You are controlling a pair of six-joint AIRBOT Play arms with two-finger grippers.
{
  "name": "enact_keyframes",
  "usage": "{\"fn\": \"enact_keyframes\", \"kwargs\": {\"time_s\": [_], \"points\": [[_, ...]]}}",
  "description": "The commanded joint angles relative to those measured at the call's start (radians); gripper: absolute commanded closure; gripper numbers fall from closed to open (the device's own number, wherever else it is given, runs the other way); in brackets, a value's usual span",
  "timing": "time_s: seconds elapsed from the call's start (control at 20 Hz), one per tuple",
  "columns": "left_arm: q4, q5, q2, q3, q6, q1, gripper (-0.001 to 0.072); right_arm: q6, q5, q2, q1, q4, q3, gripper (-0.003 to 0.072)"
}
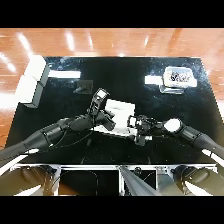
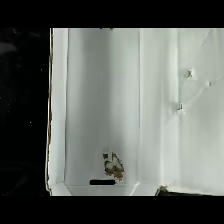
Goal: Fold the box and place the chain.
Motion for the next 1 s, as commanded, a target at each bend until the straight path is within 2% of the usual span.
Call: {"fn": "enact_keyframes", "kwargs": {"time_s": [0.0,0.15,0.25,0.4,0.45,0.5,0.55,0.75,0.95], "points": [[0.043,0.081,0.069,0.002,-0.003,0.013,0.0681,0.000,0.001,0.000,0.000,0.000,0.000,0.0103],[0.289,0.208,0.173,0.002,-0.003,0.068,0.0680,0.000,0.001,0.000,0.000,0.000,0.000,0.0103],[0.417,0.351,0.227,0.002,-0.004,0.154,0.0680,0.000,0.001,0.000,0.000,0.000,0.000,0.0103],[0.448,0.578,0.231,-0.004,-0.002,0.261,0.0674,0.000,-0.003,0.000,0.000,0.000,0.000,0.0103],[0.478,0.600,0.221,-0.011,-0.002,0.274,0.0543,0.000,-0.002,0.000,0.000,0.000,0.000,0.0103],[0.518,0.596,0.211,-0.018,-0.002,0.277,0.0205,0.000,-0.002,0.000,0.000,0.000,0.000,0.0102],[0.544,0.592,0.200,-0.018,0.002,0.276,0.0062,0.000,-0.002,0.000,0.000,0.000,0.000,0.0103],[0.544,0.625,0.173,-0.016,0.380,0.265,0.0063,0.000,-0.002,0.000,0.000,0.000,0.000,0.0103],[0.533,0.489,0.143,-0.015,0.563,0.277,0.0076,0.000,0.002,0.000,0.000,0.000,0.000,0.0103]]}}
